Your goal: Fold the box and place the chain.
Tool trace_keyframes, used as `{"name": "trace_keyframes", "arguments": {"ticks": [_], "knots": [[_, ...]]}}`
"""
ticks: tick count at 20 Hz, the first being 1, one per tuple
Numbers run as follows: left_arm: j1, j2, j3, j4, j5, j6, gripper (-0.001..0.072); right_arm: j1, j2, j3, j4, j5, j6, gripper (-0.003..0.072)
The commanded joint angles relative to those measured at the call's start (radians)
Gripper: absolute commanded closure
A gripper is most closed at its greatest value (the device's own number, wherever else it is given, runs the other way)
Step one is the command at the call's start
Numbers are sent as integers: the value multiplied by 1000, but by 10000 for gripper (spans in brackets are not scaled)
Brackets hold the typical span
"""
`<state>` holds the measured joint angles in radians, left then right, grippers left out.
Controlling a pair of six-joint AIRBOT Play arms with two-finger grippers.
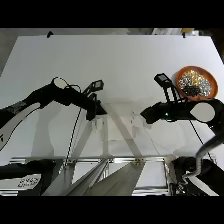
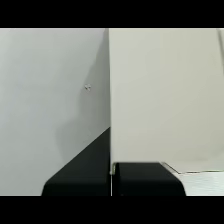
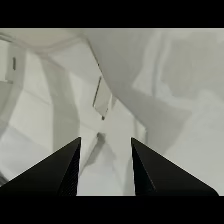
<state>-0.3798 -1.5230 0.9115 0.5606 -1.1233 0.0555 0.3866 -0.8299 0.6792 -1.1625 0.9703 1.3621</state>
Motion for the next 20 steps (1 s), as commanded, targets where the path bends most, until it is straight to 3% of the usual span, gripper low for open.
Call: {"name": "trace_keyframes", "arguments": {"ticks": [1,20], "knots": [[-56,9,3,23,92,116,708,1,2,42,-86,42,-1,335],[-64,-48,3,-14,158,121,709,1,1,41,-98,46,-10,347]]}}
